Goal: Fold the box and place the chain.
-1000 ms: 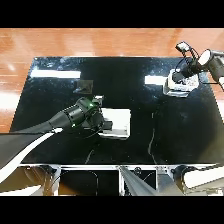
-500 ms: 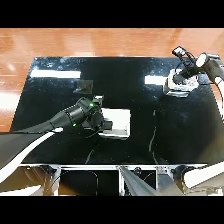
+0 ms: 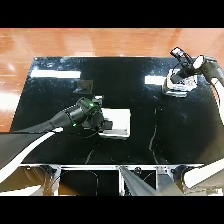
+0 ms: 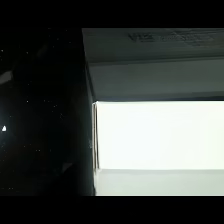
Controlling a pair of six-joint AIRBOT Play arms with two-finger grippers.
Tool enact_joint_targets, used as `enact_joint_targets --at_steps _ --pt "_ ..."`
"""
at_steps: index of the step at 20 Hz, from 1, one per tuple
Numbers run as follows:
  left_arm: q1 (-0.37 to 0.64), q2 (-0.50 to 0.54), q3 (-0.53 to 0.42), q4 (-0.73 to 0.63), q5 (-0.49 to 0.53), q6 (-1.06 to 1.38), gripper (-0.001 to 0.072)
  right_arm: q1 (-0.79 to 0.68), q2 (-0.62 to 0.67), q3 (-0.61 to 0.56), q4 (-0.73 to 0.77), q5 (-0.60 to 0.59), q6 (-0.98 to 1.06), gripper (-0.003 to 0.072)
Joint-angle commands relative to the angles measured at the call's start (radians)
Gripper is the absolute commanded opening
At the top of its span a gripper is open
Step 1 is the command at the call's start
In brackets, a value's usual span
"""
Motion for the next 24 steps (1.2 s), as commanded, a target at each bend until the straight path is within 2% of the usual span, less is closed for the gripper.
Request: enact_joint_targets --at_steps 1,2,3,4,11,24 --pt "0.001 0.000 0.002 0.000 0.000 -0.005 0.0018 0.000 -0.006 0.000 0.023 0.013 -0.006 0.0380" --pt "0.001 0.000 0.003 0.000 0.000 -0.005 0.0017 0.000 -0.006 0.000 0.032 0.012 -0.006 0.0240" --pt "0.001 0.000 0.005 0.000 0.000 -0.005 0.0017 0.000 -0.006 0.000 0.040 0.013 -0.005 0.0141" --pt "0.001 0.000 0.007 0.000 0.000 -0.005 0.0017 0.000 -0.006 0.000 0.048 0.013 0.004 0.0006" --pt "0.000 0.000 0.008 0.001 -0.001 -0.004 0.0018 0.000 0.047 0.000 -0.005 0.051 0.164 0.0012" --pt "0.000 0.000 0.007 0.008 0.000 -0.004 0.0017 -0.002 0.363 0.000 -0.006 0.061 0.269 0.0011"
